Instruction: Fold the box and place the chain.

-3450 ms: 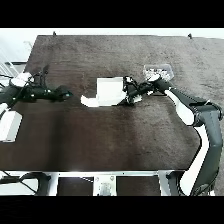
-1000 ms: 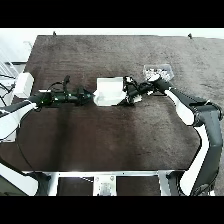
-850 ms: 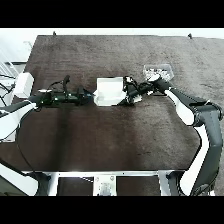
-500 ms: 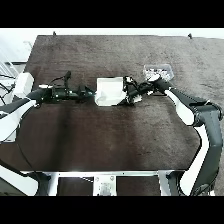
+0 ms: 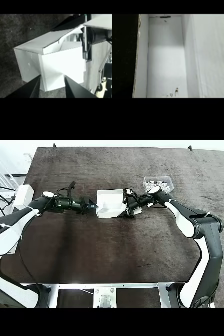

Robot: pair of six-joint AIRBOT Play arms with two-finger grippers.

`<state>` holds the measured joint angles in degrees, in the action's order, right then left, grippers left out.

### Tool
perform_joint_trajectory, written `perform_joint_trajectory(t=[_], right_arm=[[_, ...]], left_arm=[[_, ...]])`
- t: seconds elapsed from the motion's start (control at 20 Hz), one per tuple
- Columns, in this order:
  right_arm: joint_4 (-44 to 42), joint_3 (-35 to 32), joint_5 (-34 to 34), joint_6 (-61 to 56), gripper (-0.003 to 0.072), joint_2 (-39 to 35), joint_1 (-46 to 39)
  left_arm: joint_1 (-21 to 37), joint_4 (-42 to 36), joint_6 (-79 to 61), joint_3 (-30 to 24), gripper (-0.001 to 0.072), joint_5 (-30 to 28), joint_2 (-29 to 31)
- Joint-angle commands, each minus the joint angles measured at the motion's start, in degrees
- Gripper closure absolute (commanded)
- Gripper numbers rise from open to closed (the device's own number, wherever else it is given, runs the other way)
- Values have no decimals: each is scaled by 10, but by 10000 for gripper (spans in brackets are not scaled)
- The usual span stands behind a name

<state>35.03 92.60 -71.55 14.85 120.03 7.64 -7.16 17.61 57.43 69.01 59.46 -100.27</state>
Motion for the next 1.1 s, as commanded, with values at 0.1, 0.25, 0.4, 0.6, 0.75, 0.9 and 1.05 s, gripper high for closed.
perform_joint_trajectory(t=[0.1,0.25,0.4,0.6,0.75,0.9,1.05], right_arm=[[0,0,0,0,170,0,0],[0,0,0,0,170,0,0],[0,0,0,0,170,0,0],[0,0,0,0,170,0,0],[0,0,0,0,170,0,0],[0,0,0,0,170,0,0],[0,0,0,0,170,0,0]], left_arm=[[-23,82,79,27,353,-11,0],[-37,116,112,45,353,-18,0],[-56,205,182,80,353,-13,0],[-77,287,257,128,353,-9,0],[-96,331,297,144,353,-9,0],[-103,348,318,148,353,-12,0],[-103,356,340,155,353,-13,0]])
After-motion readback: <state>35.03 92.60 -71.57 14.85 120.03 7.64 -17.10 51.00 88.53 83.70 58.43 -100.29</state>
